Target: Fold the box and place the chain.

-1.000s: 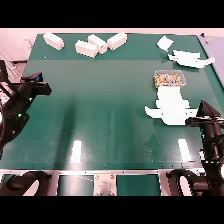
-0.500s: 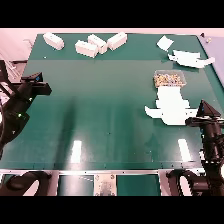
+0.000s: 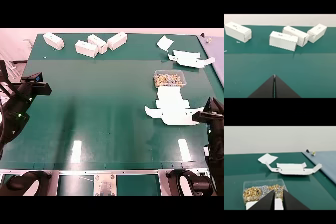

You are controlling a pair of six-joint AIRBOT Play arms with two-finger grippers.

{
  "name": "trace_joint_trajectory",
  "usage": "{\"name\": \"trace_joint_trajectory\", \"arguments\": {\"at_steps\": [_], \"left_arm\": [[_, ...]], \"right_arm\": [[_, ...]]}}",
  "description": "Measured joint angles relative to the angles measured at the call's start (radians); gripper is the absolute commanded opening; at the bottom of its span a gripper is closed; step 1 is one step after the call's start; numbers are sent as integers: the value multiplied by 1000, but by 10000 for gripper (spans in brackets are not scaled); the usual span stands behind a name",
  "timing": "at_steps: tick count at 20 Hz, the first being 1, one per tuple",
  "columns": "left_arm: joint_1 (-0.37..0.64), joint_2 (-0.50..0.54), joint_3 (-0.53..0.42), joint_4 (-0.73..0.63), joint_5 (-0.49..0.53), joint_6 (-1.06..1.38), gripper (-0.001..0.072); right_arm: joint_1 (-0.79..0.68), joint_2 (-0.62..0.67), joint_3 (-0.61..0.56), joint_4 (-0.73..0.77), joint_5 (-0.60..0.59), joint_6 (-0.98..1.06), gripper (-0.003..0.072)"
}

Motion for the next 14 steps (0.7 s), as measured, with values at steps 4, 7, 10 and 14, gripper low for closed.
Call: {"name": "trace_joint_trajectory", "arguments": {"at_steps": [4, 7, 10, 14], "left_arm": [[0, 0, 0, 0, 0, 0, 20], [0, 0, 0, 0, 0, 0, 20], [0, 0, 0, 0, 0, 0, 20], [0, 0, 0, 0, 0, 0, 20]], "right_arm": [[0, -228, 118, 4, -24, -1, 136], [0, -378, 212, -12, -45, -12, 130], [-2, -446, 270, -39, -48, -12, 227], [-125, -490, 328, -17, 54, 3, 243]]}}
